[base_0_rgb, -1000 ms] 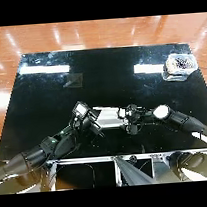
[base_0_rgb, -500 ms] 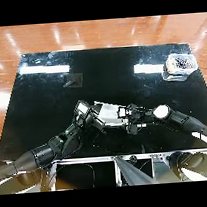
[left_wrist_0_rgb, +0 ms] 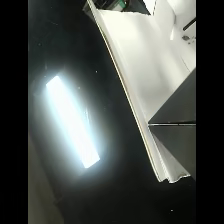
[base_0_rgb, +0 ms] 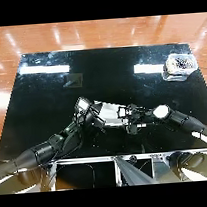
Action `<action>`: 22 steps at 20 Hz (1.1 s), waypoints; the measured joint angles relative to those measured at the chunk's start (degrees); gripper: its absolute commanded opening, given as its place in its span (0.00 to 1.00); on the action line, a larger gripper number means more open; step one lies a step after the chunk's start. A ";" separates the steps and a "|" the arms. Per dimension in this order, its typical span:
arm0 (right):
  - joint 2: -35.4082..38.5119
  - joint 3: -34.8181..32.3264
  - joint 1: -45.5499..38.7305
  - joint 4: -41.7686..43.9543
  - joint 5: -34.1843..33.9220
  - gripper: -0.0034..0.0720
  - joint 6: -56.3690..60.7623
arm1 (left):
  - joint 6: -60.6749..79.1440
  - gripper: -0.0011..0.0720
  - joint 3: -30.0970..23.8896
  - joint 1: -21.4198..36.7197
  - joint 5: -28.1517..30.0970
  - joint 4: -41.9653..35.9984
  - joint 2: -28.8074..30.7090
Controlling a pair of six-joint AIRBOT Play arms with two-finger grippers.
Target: Fold the box and place the chain.
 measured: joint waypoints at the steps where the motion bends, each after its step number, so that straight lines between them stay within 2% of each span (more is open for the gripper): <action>1: 0.00 0.00 0.00 0.00 0.02 0.78 0.00 | -0.04 0.05 0.15 0.42 0.55 -0.07 -0.17; 10: 0.00 0.00 0.00 0.00 0.15 0.78 0.02 | -2.43 0.05 3.13 1.36 3.45 -0.42 -5.44; 15: 0.00 -0.02 0.00 0.02 0.11 0.78 0.02 | -2.97 0.05 4.13 1.40 4.96 -0.44 -6.40; 18: 0.00 0.00 0.00 0.02 0.07 0.78 0.00 | -2.71 0.05 4.24 1.46 5.55 -0.44 -5.22; 22: 0.00 0.00 0.00 0.00 0.02 0.79 -0.02 | 0.72 0.05 4.28 4.31 9.29 -0.44 0.96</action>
